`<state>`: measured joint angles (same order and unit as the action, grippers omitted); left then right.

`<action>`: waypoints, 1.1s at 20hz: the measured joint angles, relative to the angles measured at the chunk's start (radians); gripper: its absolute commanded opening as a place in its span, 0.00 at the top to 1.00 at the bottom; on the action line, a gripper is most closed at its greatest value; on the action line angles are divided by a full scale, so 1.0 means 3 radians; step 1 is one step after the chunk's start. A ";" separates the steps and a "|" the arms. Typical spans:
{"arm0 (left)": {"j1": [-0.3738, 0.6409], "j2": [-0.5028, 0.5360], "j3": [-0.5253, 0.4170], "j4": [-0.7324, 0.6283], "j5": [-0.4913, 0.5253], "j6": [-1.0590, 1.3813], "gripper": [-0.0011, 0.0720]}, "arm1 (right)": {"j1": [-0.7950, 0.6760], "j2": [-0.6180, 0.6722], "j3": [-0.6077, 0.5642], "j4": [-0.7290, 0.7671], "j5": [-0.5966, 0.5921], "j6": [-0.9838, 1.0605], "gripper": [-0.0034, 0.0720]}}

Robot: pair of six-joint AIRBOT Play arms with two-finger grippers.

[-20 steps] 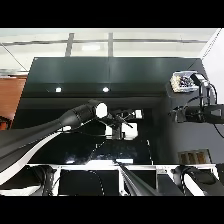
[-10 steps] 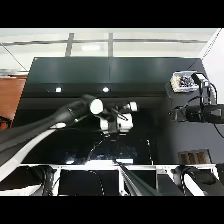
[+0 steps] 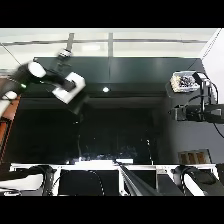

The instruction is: Fold the box and place the chain.

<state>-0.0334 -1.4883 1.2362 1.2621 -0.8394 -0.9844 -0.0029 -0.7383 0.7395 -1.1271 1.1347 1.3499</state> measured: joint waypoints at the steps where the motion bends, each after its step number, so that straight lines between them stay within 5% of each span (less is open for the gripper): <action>1: 0.0223 -0.0114 0.0177 0.0009 -0.0064 -0.0088 0.74 | 0.0000 0.0000 0.0000 0.0001 -0.0038 0.0018 0.93; 5: 0.0804 -0.0734 0.1043 0.0145 -0.0273 -0.0341 0.74 | 0.0000 0.0001 0.0000 0.0000 -0.0282 0.0045 0.93; 11: 0.1067 -0.1623 0.2200 0.0448 -0.0449 -0.0540 0.74 | 0.0000 -0.0014 0.0000 0.0000 -0.0534 0.0058 0.93; 12: 0.1081 -0.1737 0.2319 0.0436 -0.0470 -0.0549 0.65 | 0.0000 -0.0017 0.0000 0.0000 -0.0582 0.0060 0.93; 13: 0.1090 -0.1835 0.2413 0.0390 -0.0490 -0.0558 0.18 | 0.0000 -0.0022 0.0000 0.0000 -0.0626 0.0067 0.93; 14: 0.1095 -0.1907 0.2483 0.0301 -0.0502 -0.0566 0.01 | 0.0000 -0.0028 0.0000 0.0000 -0.0669 0.0071 0.93; 18: 0.1087 -0.1957 0.2730 0.0266 -0.0543 -0.0833 0.01 | 0.0000 -0.0066 -0.0001 0.0008 -0.0786 0.0093 0.93; 20: 0.1087 -0.1817 0.2831 0.0324 -0.0548 -0.1081 0.11 | 0.0000 -0.0074 0.0003 0.0070 -0.0931 0.0093 0.93; 21: 0.1085 -0.1717 0.2860 0.0334 -0.0533 -0.1175 0.36 | 0.0000 -0.0078 0.0014 0.0094 -0.1013 0.0092 0.93; 22: 0.1081 -0.1591 0.2883 0.0346 -0.0523 -0.1250 0.81 | 0.0000 -0.0078 0.0045 0.0112 -0.1085 0.0066 0.93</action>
<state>0.2909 -1.9656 2.1010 1.3659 -0.9962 -1.3594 -0.0029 -0.7616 0.7528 -1.0935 0.8093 1.3697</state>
